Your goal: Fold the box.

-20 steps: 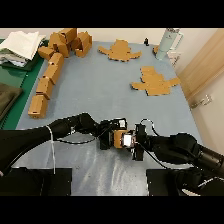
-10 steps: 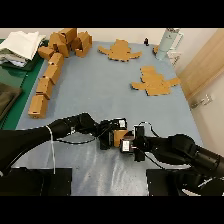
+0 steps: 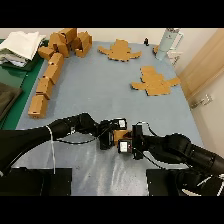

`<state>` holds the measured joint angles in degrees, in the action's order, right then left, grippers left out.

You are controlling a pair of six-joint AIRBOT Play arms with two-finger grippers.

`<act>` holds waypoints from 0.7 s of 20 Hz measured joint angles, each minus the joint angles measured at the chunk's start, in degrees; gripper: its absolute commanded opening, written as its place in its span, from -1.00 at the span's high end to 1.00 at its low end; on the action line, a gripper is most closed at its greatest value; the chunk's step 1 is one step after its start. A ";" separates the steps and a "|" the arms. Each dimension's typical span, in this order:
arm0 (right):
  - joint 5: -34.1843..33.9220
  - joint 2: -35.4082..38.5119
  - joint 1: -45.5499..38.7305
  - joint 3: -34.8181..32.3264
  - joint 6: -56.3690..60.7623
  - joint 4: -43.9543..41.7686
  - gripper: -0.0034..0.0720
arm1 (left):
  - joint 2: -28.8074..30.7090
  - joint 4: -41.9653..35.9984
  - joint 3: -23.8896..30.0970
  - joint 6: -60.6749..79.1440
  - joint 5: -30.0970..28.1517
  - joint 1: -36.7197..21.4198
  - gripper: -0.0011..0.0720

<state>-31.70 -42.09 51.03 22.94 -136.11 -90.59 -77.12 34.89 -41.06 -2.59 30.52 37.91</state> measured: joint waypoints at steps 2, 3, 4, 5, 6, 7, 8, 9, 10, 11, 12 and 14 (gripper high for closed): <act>-0.02 -0.04 0.04 0.00 -0.02 0.17 0.40 | 0.00 0.00 0.00 0.00 -0.02 0.00 -0.22; 0.00 -0.04 0.04 0.00 -0.02 0.22 0.40 | 0.00 -0.02 0.00 0.00 -0.02 0.00 -0.22; 0.00 -0.04 0.04 0.00 -0.02 0.24 0.40 | 0.00 -0.02 0.00 0.00 -0.02 0.00 -0.22; 0.00 0.00 0.04 0.00 -0.02 0.26 0.40 | 0.00 -0.02 0.00 0.00 -0.02 0.00 -0.22; 0.00 0.11 0.04 0.00 -0.02 0.31 0.40 | 0.00 0.00 0.00 0.00 -0.02 0.00 -0.22; 0.02 0.35 0.04 0.00 -0.02 0.33 0.40 | 0.00 -0.04 0.00 -0.04 -0.04 0.00 -0.22; 0.02 0.68 0.04 -0.02 -0.02 0.42 0.40 | 0.00 -0.02 0.00 -0.02 -0.09 0.00 -0.22; 0.00 1.05 0.04 -0.02 -0.02 0.42 0.40 | 0.00 -0.02 0.00 0.00 -0.11 0.00 -0.22; -0.07 1.46 0.04 -0.02 -0.02 0.42 0.40 | 0.00 -0.02 0.00 -0.02 -0.13 0.00 -0.22; -0.04 1.92 0.04 -0.02 -0.02 0.35 0.40 | 0.00 -0.02 0.00 -0.02 -0.15 0.00 -0.22; -0.09 2.34 0.04 -0.02 -0.02 0.22 0.40 | 0.00 -0.02 0.00 -0.04 -0.22 0.00 -0.22; -0.15 3.02 0.04 -0.02 -0.02 0.17 0.49 | 0.00 -0.02 0.00 -0.04 -0.20 0.00 -0.22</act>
<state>-31.86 -39.07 51.07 22.92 -136.14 -90.41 -77.12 34.87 -41.06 -2.63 30.33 37.91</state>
